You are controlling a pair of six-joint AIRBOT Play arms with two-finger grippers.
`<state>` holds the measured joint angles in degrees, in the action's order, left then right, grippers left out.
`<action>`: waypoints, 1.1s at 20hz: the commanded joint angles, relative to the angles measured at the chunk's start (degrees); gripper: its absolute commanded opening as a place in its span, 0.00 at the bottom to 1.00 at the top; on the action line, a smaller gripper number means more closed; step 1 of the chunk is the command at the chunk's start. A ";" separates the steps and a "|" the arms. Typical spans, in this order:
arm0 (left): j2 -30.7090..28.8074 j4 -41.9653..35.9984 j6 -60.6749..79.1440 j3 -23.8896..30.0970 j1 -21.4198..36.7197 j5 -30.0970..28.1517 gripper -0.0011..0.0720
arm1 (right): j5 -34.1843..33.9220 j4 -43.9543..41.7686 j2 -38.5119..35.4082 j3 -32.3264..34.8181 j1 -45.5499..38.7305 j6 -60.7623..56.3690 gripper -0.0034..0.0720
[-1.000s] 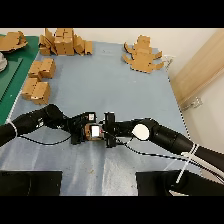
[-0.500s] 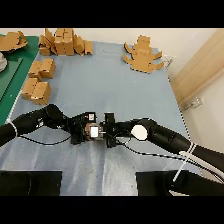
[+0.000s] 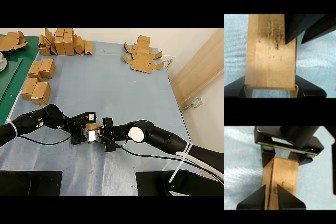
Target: Fold the box.
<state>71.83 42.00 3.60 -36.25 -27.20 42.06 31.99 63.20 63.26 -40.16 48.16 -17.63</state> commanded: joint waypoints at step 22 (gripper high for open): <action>-0.04 0.00 -0.04 0.02 0.04 -0.07 0.57 | 10.47 -88.50 2.14 14.43 -14.88 -30.08 0.05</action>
<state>71.81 41.98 3.55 -36.25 -27.20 42.00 39.99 -1.15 59.27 -27.97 32.67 -68.58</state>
